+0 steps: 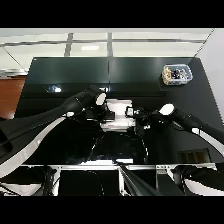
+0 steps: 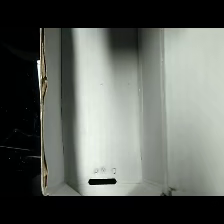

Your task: Fold the box and place the chain.

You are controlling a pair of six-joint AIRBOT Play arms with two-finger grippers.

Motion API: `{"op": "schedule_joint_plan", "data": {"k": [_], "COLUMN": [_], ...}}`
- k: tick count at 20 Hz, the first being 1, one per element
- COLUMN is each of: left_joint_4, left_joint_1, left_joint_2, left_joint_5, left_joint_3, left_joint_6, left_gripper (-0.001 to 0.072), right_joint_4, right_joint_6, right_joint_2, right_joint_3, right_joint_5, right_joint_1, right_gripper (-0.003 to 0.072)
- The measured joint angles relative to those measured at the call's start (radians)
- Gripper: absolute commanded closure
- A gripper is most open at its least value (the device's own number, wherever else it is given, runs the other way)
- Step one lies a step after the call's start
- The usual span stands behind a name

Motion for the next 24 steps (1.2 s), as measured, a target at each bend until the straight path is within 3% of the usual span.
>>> {"op": "schedule_joint_plan", "data": {"k": [1,2,9,12,14,21,23,24], "left_joint_4": [0.000,-0.002,-0.006,-0.007,-0.007,-0.009,-0.009,-0.009], "left_joint_1": [0.000,0.000,0.000,0.000,0.000,0.000,0.000,0.000], "left_joint_2": [0.000,0.000,0.000,0.000,0.000,0.000,0.000,0.000], "left_joint_5": [0.000,0.005,0.002,0.000,-0.002,-0.010,-0.010,-0.010], "left_joint_3": [0.000,0.000,0.000,0.000,0.000,0.000,0.000,0.000], "left_joint_6": [0.000,0.001,0.000,0.000,0.000,-0.002,-0.001,0.000], "left_gripper": [0.0686,0.0685,0.0684,0.0684,0.0684,0.0684,0.0684,0.0684], "right_joint_4": [0.000,0.000,-0.123,-0.140,-0.116,0.086,0.127,0.140], "right_joint_6": [0.000,0.003,0.110,0.123,0.123,0.108,0.106,0.106], "right_joint_2": [0.000,0.000,0.082,0.103,0.109,0.083,0.059,0.048], "right_joint_3": [0.000,0.000,-0.001,-0.001,-0.001,-0.001,-0.001,-0.001], "right_joint_5": [0.000,-0.006,0.050,0.078,0.084,0.066,0.045,0.037], "right_joint_1": [0.000,0.000,-0.024,-0.031,-0.034,-0.016,0.003,0.009], "right_gripper": [0.0027,-0.0023,-0.0017,0.0345,0.0449,0.0445,0.0299,0.0377]}}
